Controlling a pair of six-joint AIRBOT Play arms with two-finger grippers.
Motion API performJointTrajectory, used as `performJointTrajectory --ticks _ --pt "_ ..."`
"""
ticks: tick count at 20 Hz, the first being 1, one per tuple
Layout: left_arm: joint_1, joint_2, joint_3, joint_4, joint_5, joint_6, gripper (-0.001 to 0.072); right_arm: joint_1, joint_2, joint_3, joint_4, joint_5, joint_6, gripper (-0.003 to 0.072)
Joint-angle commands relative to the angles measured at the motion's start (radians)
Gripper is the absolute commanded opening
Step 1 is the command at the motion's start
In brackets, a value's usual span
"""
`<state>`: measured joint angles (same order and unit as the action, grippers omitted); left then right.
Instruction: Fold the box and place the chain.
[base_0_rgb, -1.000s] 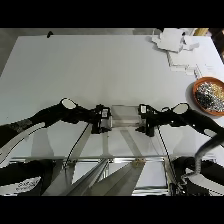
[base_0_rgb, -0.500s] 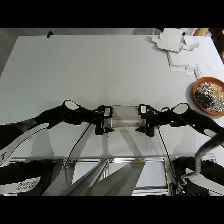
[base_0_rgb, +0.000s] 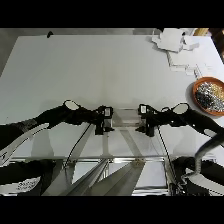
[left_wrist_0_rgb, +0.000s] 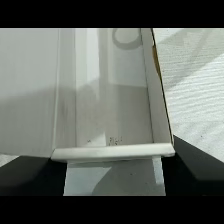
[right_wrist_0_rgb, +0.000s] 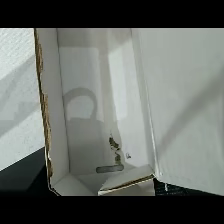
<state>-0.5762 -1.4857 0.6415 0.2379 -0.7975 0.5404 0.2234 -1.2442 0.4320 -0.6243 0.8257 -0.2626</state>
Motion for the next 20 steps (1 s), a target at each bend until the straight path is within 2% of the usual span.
performJointTrajectory --ticks 1,18,19,20 --pt "-0.001 -0.001 0.001 0.003 0.0 -0.002 0.0278 0.0 0.0 0.0 0.0 0.0 0.0 0.0295" --pt "-0.001 -0.001 0.001 0.003 0.0 -0.002 0.0278 0.0 0.001 0.0 0.003 0.006 0.003 0.0296" --pt "-0.001 -0.001 0.001 0.003 0.0 -0.002 0.0278 -0.001 0.005 0.0 0.001 0.002 0.003 0.0371" --pt "-0.001 -0.001 0.001 0.003 0.0 -0.002 0.0278 -0.001 0.011 0.0 -0.008 0.002 0.004 0.052"
